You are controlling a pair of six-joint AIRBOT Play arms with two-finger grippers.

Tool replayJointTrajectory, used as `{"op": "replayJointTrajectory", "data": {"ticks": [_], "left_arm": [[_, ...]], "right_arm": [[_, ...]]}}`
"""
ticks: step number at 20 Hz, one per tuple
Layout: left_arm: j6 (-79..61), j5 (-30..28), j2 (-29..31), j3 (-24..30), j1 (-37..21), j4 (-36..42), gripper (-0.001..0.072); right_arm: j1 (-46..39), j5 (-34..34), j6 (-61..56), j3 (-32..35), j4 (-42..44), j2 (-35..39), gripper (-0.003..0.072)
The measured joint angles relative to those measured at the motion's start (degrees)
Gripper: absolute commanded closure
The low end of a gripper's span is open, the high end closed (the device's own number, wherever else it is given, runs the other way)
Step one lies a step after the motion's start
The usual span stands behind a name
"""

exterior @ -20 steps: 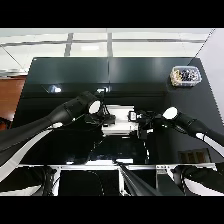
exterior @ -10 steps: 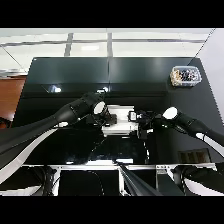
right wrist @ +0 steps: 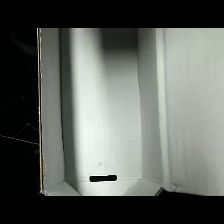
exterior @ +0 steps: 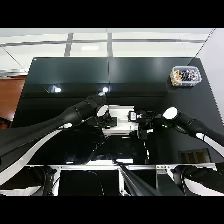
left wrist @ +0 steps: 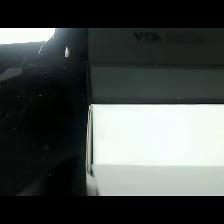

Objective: Fold the box and place the chain.

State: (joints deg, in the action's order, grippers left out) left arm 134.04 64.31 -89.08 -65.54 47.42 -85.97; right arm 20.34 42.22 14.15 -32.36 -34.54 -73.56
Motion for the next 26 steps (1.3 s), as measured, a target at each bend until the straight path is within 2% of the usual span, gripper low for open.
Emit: {"op": "replayJointTrajectory", "data": {"ticks": [4, 5, 6, 7, 8, 10, 11, 12, 14, 15, 16, 17, 19, 20, 26], "left_arm": [[1.0, 0.0, 0.0, 0.0, 0.0, -0.3, 0.0679], [1.1, -0.1, 0.0, 0.0, 0.0, -0.3, 0.0610], [1.5, -0.5, 0.0, 0.0, 0.0, -0.3, 0.0377], [1.6, -1.7, -0.1, 0.0, 0.0, -0.1, 0.0239], [1.6, -1.3, 0.0, 0.0, 0.0, -0.1, 0.0232], [1.6, -0.9, 0.0, -0.2, 0.0, -0.1, 0.0232], [1.5, -0.9, 0.0, -0.2, 0.0, -0.1, 0.0251], [1.5, -0.5, -0.1, -0.3, 0.0, -0.2, 0.0309], [1.5, -0.2, -0.2, -0.3, 0.0, -0.6, 0.0322], [1.5, 0.1, -0.2, -0.3, 0.0, -0.8, 0.0370], [1.5, 0.6, -0.2, -0.3, 0.0, -0.9, 0.0450], [1.5, 0.6, -0.3, -0.4, 0.0, -1.1, 0.0454], [1.4, 0.7, -0.3, -0.4, 0.1, -1.3, 0.0662], [1.0, 0.4, -0.3, -0.4, 0.1, -1.2, 0.0684], [1.4, 0.6, -0.3, -0.4, 0.1, -1.3, 0.0682]], "right_arm": [[0.0, 0.0, 0.0, 0.0, 0.0, 0.0, 0.0610], [0.0, 0.0, 0.0, 0.0, 0.0, 0.0, 0.0610], [0.0, 0.0, 0.0, 0.0, 0.0, 0.0, 0.0610], [0.0, 0.0, 0.0, 0.0, 0.0, 0.0, 0.0610], [0.0, 0.0, 0.0, 0.0, 0.0, 0.0, 0.0610], [0.0, 0.0, 0.0, 0.0, 0.0, 0.0, 0.0610], [0.0, 0.0, 0.0, 0.0, 0.0, 0.0, 0.0610], [0.0, 0.0, 0.0, 0.0, 0.0, 0.0, 0.0610], [0.0, 0.0, 0.0, 0.0, 0.0, 0.0, 0.0610], [0.0, 0.0, 0.0, 0.0, 0.0, 0.0, 0.0610], [0.0, 0.0, 0.0, 0.0, 0.0, 0.0, 0.0610], [0.0, 0.0, 0.0, 0.0, 0.0, 0.0, 0.0610], [0.0, 0.0, 0.0, 0.0, 0.0, 0.0, 0.0610], [0.0, 0.0, 0.0, 0.0, 0.0, 0.0, 0.0610], [0.0, 0.0, 0.1, 0.0, 0.0, 0.0, 0.0610]]}}
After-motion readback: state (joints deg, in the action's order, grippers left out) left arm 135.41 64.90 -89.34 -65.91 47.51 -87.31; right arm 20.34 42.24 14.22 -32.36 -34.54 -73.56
